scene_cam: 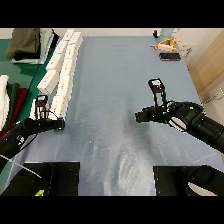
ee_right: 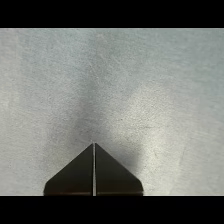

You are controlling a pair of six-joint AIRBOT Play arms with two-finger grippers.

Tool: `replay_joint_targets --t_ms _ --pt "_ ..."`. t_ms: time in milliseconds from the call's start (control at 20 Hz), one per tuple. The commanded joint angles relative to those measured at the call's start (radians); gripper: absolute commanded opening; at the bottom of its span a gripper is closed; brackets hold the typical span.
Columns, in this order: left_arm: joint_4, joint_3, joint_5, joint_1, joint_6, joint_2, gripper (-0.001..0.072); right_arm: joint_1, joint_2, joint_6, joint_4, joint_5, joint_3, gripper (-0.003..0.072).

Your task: Fold the box.

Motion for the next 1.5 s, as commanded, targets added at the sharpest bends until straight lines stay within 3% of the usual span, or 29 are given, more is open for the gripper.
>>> replay_joint_targets --t_ms 0,200,350,650,900,1100,1200,1250,1300,1350,1400,1450 --pt "0.000 0.001 0.012 -0.004 -0.001 -0.004 0.0465 0.000 -0.001 0.000 0.000 0.000 0.000 0.0018" --pt "0.000 0.001 0.019 -0.003 -0.001 -0.004 0.0467 0.000 -0.001 0.000 0.000 0.000 0.000 0.0018" --pt "0.001 0.001 0.020 -0.003 -0.002 -0.004 0.0647 0.000 -0.001 0.000 0.001 0.000 0.000 0.0018" --pt "0.005 0.001 -0.015 -0.003 -0.005 0.002 0.0664 0.000 0.000 0.000 0.001 0.006 0.000 0.0018" --pt "0.038 0.030 -0.291 -0.002 -0.039 0.070 0.0673 0.000 -0.001 0.000 0.000 0.008 0.000 0.0018" --pt "0.177 0.058 -0.472 -0.002 -0.183 0.159 0.0672 0.000 -0.001 0.000 0.001 0.009 0.000 0.0018" --pt "0.178 0.094 -0.569 -0.003 -0.198 0.208 0.0669 0.000 -0.001 0.000 0.002 0.008 0.000 0.0018" --pt "0.152 0.116 -0.601 -0.004 -0.199 0.233 0.0631 0.000 -0.001 0.000 0.005 0.009 0.000 0.0018" --pt "0.109 0.138 -0.624 -0.004 -0.197 0.250 0.0448 0.000 -0.001 -0.002 0.010 0.009 0.001 0.0018" --pt "0.054 0.166 -0.647 -0.004 -0.179 0.260 0.0150 0.000 -0.003 -0.031 0.029 0.008 0.001 0.0018" --pt "-0.009 0.196 -0.657 -0.004 -0.159 0.261 0.0015 0.000 -0.011 -0.058 0.051 0.008 0.002 0.0018" --pt "-0.064 0.227 -0.645 -0.008 -0.160 0.254 0.0015 0.000 -0.025 -0.090 0.079 0.012 0.008 0.0017"
